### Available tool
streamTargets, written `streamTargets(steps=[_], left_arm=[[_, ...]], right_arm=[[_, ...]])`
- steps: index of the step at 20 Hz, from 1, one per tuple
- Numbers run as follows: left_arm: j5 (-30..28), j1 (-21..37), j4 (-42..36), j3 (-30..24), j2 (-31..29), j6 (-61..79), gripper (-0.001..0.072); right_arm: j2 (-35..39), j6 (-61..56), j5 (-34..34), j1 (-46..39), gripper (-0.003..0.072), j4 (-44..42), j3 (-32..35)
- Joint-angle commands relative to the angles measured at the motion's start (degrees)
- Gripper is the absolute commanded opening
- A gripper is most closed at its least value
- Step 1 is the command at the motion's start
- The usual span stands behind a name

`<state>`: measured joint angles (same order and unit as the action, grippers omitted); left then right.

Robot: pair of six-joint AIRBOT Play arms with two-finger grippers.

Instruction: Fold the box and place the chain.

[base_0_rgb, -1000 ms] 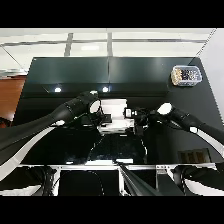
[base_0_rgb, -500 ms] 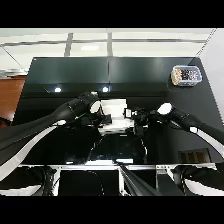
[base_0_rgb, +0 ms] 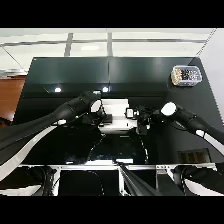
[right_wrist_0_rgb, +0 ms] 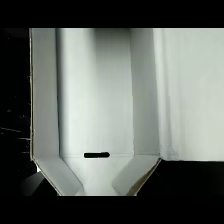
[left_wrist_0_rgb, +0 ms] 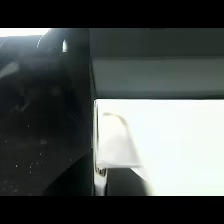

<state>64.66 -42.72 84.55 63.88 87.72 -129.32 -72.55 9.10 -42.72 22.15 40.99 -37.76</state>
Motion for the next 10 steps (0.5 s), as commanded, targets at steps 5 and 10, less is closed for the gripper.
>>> streamTargets(steps=[5,10], left_arm=[[2.0,0.2,-0.2,0.6,1.0,1.7,0.0026],[1.9,0.2,-1.0,0.6,1.2,1.7,0.0027]], right_arm=[[1.6,-1.2,-3.7,0.2,0.0411,2.0,0.0],[1.6,-1.4,-4.3,0.3,0.0199,-3.8,0.0]])
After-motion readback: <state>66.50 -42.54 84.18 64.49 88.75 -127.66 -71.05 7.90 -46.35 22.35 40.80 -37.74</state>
